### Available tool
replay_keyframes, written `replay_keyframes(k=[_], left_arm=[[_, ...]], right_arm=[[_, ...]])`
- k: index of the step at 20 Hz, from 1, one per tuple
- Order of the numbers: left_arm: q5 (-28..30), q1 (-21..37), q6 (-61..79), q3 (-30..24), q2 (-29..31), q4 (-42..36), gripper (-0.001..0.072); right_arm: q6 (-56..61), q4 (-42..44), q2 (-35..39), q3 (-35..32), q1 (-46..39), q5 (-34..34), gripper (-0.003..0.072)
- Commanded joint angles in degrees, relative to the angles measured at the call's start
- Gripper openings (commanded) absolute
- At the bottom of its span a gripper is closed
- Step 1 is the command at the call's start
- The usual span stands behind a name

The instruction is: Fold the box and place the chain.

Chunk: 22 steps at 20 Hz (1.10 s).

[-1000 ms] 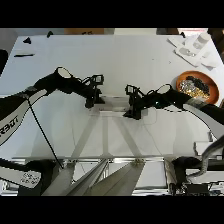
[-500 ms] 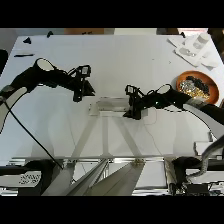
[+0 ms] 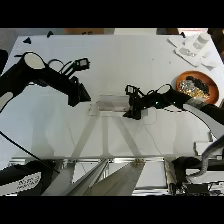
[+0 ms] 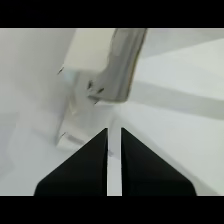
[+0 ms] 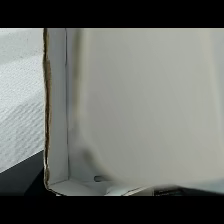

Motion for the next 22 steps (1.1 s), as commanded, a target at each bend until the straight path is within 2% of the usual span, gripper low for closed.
replay_keyframes(k=[1,4,5,12,14,17,22], left_arm=[[0.24,-6.36,-3.56,-0.13,0.35,-0.94,0.0079],[1.88,-11.45,0.59,-0.15,-1.07,-0.98,0.0056],[4.15,-12.48,2.91,-0.15,-1.64,-1.18,0.0005],[35.32,-11.78,0.63,-0.15,-5.73,-1.14,0.0009],[40.5,-10.75,-1.55,-0.15,-7.23,-1.22,0.0008],[40.68,-9.75,-1.9,-0.15,-11.67,-1.2,0.0008],[34.84,-10.54,-1.6,-0.15,-16.39,-0.94,0.0009]], right_arm=[[0.02,0.02,-0.02,0.07,0.02,0.0,0.052],[0.02,0.02,-0.02,0.07,0.02,0.0,0.052],[0.02,0.02,-0.02,0.07,0.02,0.0,0.052],[0.02,0.02,-0.02,0.07,0.02,0.0,0.052],[0.02,0.02,-0.02,0.07,0.02,0.0,0.052],[0.02,0.02,-0.02,0.07,0.02,0.0,0.052],[0.02,0.02,-0.02,0.07,0.02,0.02,0.052]])
